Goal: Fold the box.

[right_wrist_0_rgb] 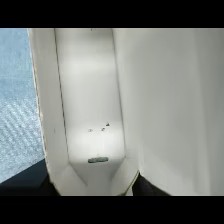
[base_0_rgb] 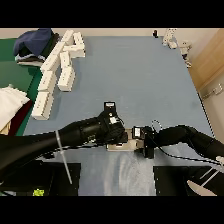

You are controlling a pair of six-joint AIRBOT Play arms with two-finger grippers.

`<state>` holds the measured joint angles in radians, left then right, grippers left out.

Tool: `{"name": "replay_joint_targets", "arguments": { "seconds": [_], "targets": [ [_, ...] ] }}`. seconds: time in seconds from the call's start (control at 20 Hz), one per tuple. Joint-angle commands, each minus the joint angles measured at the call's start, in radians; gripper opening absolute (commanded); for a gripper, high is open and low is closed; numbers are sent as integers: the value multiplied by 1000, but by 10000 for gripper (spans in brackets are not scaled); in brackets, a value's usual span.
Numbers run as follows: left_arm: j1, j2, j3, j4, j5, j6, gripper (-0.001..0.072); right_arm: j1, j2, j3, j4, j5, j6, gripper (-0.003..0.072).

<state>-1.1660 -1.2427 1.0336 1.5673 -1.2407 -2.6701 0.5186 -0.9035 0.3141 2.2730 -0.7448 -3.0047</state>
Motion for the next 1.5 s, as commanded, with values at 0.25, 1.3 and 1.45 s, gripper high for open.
{"name": "replay_joint_targets", "arguments": {
  "seconds": [0.25, 1.3, 1.45],
  "targets": [
    [-2, 202, 3, 9, -242, 180, 13, 1, 0, 0, 0, 0, 0, 514],
    [615, 574, -587, -657, 320, 2301, 684, 1, 0, 0, 0, 0, 0, 514],
    [622, 548, -673, -773, 449, 2496, 684, 1, 0, 0, 0, 1, 0, 514]
  ]
}}
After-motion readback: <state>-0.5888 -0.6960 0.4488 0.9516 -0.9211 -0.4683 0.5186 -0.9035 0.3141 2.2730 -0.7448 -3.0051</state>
